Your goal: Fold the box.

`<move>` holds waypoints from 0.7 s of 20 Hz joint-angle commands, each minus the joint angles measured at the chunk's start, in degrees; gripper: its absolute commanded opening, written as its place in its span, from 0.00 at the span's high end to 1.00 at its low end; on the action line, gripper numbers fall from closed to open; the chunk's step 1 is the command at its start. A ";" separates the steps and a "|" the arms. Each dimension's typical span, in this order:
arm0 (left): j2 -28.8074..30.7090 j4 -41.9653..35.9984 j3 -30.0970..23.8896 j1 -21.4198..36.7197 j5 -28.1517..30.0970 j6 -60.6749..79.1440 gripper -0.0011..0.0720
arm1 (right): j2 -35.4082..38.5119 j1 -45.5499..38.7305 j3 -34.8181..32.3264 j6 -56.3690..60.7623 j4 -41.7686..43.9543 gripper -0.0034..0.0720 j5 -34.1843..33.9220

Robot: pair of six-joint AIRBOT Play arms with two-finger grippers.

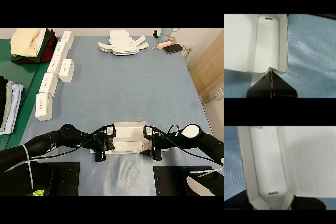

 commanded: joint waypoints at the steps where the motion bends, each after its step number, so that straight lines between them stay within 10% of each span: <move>1: 4.74 13.25 0.00 0.00 0.02 -15.82 0.96 | 0.00 0.00 0.02 -0.15 -0.09 0.17 0.02; 9: 29.11 53.66 0.44 15.85 -18.60 -98.73 0.96 | 0.00 0.00 0.02 -0.15 -0.07 0.17 0.00; 14: 26.25 41.13 -1.46 27.74 -28.98 -96.32 0.96 | 0.00 0.00 0.02 -0.15 -0.07 0.17 0.02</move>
